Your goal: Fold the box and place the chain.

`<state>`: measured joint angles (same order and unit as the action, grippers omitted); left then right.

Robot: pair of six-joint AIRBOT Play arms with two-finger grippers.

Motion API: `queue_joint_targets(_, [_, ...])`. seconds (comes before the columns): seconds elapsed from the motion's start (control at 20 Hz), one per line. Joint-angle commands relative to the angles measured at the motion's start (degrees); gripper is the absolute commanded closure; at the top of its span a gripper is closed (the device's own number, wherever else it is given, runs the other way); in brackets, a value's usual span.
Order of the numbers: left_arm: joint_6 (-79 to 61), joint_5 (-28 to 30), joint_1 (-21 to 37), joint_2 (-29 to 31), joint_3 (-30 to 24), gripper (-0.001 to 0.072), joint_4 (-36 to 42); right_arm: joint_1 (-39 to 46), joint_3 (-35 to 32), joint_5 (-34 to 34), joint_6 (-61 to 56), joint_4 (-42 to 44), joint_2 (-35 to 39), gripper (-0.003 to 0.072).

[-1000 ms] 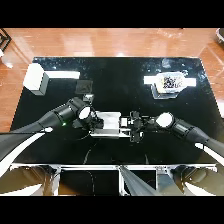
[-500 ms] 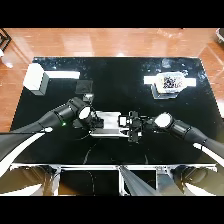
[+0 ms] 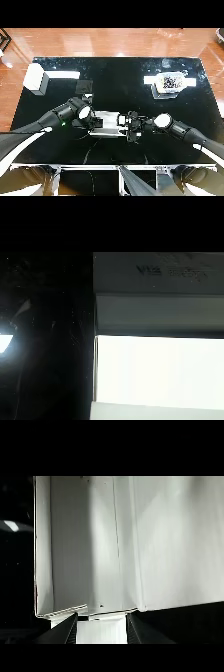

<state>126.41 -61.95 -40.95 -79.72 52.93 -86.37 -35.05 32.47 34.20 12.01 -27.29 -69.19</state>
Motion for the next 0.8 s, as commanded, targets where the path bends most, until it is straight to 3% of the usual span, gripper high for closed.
queue_joint_targets(0.0, [-0.04, 0.15, -0.02, -0.04, 0.00, 0.0687, 0.09, -0.07, 0.07, 0.04, -0.09, -1.51, -0.02, 0.0331])
queue_joint_targets(0.3, [-0.04, 0.17, 0.00, -0.04, 0.00, 0.0687, 0.09, -0.07, 0.07, 0.61, -5.70, -10.36, 0.02, 0.0331])
queue_joint_targets(0.75, [-0.04, 0.20, 0.00, -0.04, 0.00, 0.0687, 0.07, -0.09, 0.07, 1.07, -5.46, -6.73, 0.00, 0.0332])
